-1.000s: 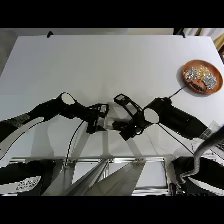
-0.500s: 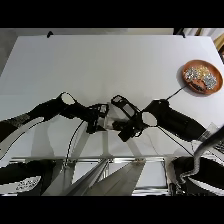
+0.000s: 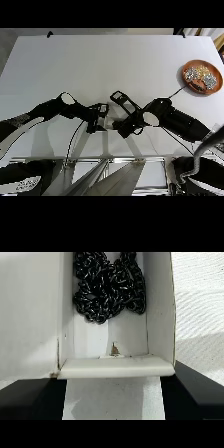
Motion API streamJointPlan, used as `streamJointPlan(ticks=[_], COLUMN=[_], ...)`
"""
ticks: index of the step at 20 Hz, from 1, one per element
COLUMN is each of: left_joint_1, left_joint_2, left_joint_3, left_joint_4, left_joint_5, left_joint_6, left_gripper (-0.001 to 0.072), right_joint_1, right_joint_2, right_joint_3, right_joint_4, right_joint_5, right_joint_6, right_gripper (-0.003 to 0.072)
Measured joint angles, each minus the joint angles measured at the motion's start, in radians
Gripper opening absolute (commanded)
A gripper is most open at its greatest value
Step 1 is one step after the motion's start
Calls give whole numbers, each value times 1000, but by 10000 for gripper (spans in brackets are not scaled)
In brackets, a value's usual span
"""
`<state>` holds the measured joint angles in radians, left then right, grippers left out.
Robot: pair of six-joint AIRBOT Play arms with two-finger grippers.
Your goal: Fold the box and place the chain.
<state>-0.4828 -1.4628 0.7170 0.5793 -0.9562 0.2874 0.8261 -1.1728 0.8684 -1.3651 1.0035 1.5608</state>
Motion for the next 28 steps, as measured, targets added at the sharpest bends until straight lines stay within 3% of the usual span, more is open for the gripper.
streamJointPlan(ticks=[9,11,12,17,22,25,28], left_joint_1=[0,0,0,0,0,0,0], left_joint_2=[0,0,0,0,0,0,0], left_joint_3=[0,0,0,0,0,0,0], left_joint_4=[0,0,0,0,1,0,0], left_joint_5=[-1,-1,-1,-1,-2,-2,-2], left_joint_6=[0,0,0,0,0,0,0], left_gripper=[212,212,212,212,212,212,212], right_joint_1=[0,0,0,-29,-197,-363,-525], right_joint_2=[2,2,2,50,200,230,192], right_joint_3=[45,46,47,60,72,73,73], right_joint_4=[-23,-27,-30,-42,-80,-129,-155], right_joint_5=[-32,-42,-46,14,77,109,113], right_joint_6=[4,6,6,6,3,-3,-40], right_gripper=[20,159,182,182,188,340,343])
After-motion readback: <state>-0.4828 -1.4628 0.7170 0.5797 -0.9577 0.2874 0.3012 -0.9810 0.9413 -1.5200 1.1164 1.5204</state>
